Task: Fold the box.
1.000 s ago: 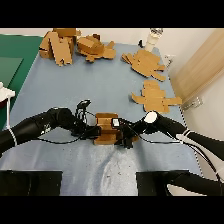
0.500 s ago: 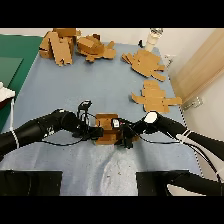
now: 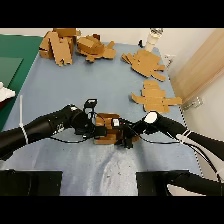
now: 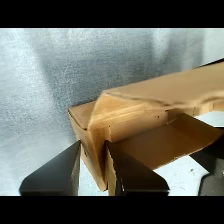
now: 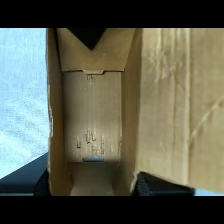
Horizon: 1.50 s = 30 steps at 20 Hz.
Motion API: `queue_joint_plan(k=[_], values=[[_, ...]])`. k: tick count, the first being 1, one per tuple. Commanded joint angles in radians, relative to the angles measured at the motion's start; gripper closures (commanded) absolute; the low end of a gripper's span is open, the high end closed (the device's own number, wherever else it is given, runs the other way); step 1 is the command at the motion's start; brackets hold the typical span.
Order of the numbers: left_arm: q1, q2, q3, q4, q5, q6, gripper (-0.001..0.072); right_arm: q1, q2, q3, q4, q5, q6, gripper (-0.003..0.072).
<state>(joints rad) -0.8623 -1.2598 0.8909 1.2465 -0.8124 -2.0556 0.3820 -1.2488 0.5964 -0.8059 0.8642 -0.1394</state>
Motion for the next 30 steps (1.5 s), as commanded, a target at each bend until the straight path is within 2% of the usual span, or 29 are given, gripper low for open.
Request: queue_joint_plan(k=[1,4,14,23,30], values=[[-0.014,-0.012,0.037,0.017,-0.055,-0.013,0.0461,0.000,-0.001,0.001,-0.001,0.000,-0.001,0.0219],[-0.009,-0.011,0.037,0.021,-0.116,-0.015,0.0461,0.000,-0.001,0.001,-0.002,0.000,-0.001,0.0219],[-0.009,0.039,0.061,0.014,-0.141,-0.014,0.0461,0.000,-0.001,0.001,-0.002,-0.001,-0.001,0.0219],[-0.009,-0.025,0.065,0.069,-0.154,-0.116,0.0460,0.000,-0.001,0.001,-0.002,0.000,-0.001,0.0219],[-0.016,-0.104,0.132,0.075,-0.165,-0.155,0.0460,0.000,-0.001,0.001,-0.001,0.000,-0.001,0.0219]])
